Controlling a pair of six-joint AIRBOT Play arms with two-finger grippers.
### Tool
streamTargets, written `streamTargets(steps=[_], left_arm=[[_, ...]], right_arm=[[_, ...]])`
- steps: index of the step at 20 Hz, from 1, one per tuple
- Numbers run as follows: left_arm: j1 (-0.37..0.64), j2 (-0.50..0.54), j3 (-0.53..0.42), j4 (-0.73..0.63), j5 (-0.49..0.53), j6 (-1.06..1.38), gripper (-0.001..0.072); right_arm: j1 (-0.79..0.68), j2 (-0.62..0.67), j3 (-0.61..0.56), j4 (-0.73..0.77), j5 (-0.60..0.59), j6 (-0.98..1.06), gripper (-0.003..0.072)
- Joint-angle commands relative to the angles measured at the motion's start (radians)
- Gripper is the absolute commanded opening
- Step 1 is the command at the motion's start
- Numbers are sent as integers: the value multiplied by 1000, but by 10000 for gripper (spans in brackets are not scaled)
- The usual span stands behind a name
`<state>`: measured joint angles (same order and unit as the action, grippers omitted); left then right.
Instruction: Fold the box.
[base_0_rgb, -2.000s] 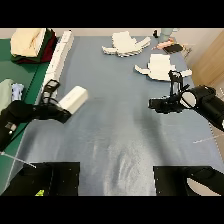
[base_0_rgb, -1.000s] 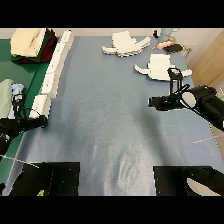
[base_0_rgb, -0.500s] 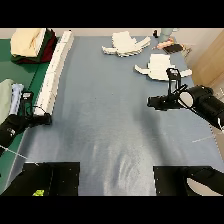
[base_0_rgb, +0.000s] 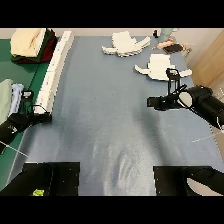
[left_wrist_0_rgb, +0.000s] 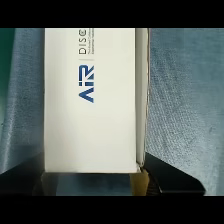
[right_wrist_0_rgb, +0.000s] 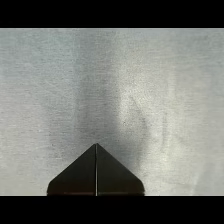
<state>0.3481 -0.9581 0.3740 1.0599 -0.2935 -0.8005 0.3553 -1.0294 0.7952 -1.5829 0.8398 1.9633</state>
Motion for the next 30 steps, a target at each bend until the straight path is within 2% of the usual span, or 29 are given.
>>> streamTargets(steps=[1,10,12,16,19,22,25,27,28,29,30], left_arm=[[0,-3,1,-2,26,-1,520],[0,-3,1,-13,21,-4,524],[0,-3,1,-13,21,-3,695],[3,5,1,-11,-12,-3,696],[4,61,1,66,-167,-4,696],[40,169,10,180,-332,-75,696],[96,285,66,329,-551,-248,695],[105,339,109,348,-705,-275,691],[105,362,128,347,-765,-298,502],[105,380,144,346,-819,-311,253],[104,396,159,345,-865,-344,57]], right_arm=[[0,-1,0,1,1,0,2],[0,-1,0,9,0,0,2],[0,-1,0,18,0,0,2],[0,-1,0,21,2,0,2],[0,-1,0,28,24,0,2],[0,-1,0,28,42,0,2],[0,-1,0,49,46,-2,3],[0,-1,0,98,46,-66,3],[0,-1,0,128,46,-103,3],[0,-1,0,141,46,-126,2],[0,-1,0,151,46,-142,3]])
